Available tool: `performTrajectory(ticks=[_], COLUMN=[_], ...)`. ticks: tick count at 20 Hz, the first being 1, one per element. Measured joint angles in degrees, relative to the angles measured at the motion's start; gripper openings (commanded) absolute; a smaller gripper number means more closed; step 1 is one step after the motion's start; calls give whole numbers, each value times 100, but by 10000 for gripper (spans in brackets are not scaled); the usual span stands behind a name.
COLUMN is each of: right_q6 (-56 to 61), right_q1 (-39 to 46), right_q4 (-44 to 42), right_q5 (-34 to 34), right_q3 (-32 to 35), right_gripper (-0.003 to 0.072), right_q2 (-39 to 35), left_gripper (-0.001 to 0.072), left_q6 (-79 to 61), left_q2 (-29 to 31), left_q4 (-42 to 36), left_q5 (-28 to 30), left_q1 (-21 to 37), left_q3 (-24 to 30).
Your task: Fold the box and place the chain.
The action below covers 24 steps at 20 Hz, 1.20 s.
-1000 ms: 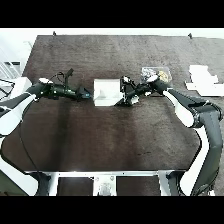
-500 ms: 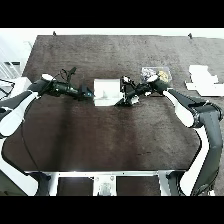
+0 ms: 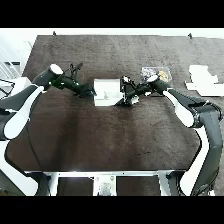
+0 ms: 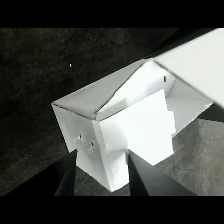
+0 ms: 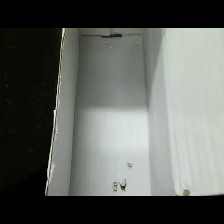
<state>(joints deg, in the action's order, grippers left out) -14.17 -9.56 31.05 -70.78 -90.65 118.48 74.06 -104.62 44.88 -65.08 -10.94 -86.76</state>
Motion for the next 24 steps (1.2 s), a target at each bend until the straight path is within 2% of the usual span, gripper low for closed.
performTrajectory(ticks=[7,14,24], right_q6=[0,0,0], right_q1=[0,0,0], right_q4=[2,-2,-2], right_q5=[2,0,0], right_q3=[0,0,0], right_gripper=[541,541,541], right_q2=[0,0,0], left_gripper=[373,372,371], left_q6=[1005,1998,2839], left_q2=[0,0,-2], left_q4=[833,2035,2997], left_q5=[188,293,380], left_q1=[-435,-890,-1222], left_q3=[-262,-505,-557])
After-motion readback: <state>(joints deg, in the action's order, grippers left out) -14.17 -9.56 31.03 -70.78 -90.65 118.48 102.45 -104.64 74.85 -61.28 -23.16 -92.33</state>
